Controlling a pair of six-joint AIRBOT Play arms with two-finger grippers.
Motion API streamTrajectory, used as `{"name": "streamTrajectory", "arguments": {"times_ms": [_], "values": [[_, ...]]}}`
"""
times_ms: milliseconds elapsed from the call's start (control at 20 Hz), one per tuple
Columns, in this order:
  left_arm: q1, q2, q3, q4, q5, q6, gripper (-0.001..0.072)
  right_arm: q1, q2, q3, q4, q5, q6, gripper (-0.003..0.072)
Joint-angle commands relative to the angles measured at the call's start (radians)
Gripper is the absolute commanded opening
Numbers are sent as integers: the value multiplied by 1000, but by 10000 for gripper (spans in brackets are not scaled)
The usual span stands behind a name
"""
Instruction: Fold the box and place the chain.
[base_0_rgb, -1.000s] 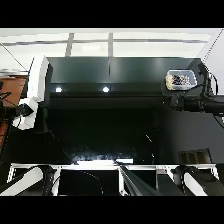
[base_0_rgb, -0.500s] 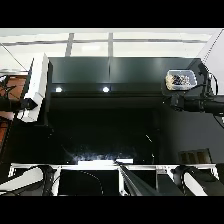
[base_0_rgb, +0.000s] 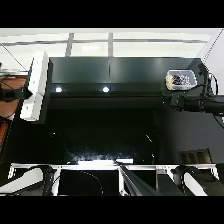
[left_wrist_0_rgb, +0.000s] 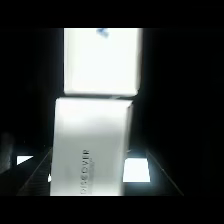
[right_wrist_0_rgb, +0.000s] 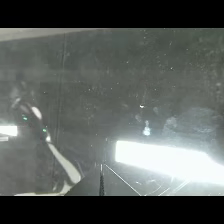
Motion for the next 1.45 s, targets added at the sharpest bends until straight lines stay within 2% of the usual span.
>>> {"name": "streamTrajectory", "arguments": {"times_ms": [0, 50, 100, 150, 200, 300, 450, 500, 600, 700, 1400], "values": [[-13, 111, 61, -58, -92, -148, 713, -2, 1, 1, -61, -34, 1, 30], [-24, 150, 65, -101, -106, -185, 674, -2, 1, 1, -124, -37, 23, 30], [-42, 196, 65, -139, -132, -219, 506, -1, 1, 1, -203, -30, 86, 31], [-65, 235, 64, -161, -170, -223, 248, -1, 5, 0, -264, -23, 126, 33], [-103, 280, 58, -172, -210, -219, 31, -1, 13, -3, -305, -24, 139, 40], [-232, 381, -13, -179, -190, -170, 26, 6, 49, -37, -331, -85, 138, 40], [-466, 527, -234, -171, 3, -153, 26, 48, 149, -132, -340, -215, 153, 40], [-523, 552, -307, -166, 64, -157, 26, 64, 167, -155, -368, -262, 152, 40], [-585, 560, -386, -138, 102, -171, 26, 74, 170, -162, -426, -291, 153, 40], [-591, 559, -404, -138, 101, -171, 27, 74, 170, -162, -423, -261, 153, 39], [-591, 559, -404, -138, 112, -170, 28, 74, 170, -162, -424, -261, 153, 39]]}}
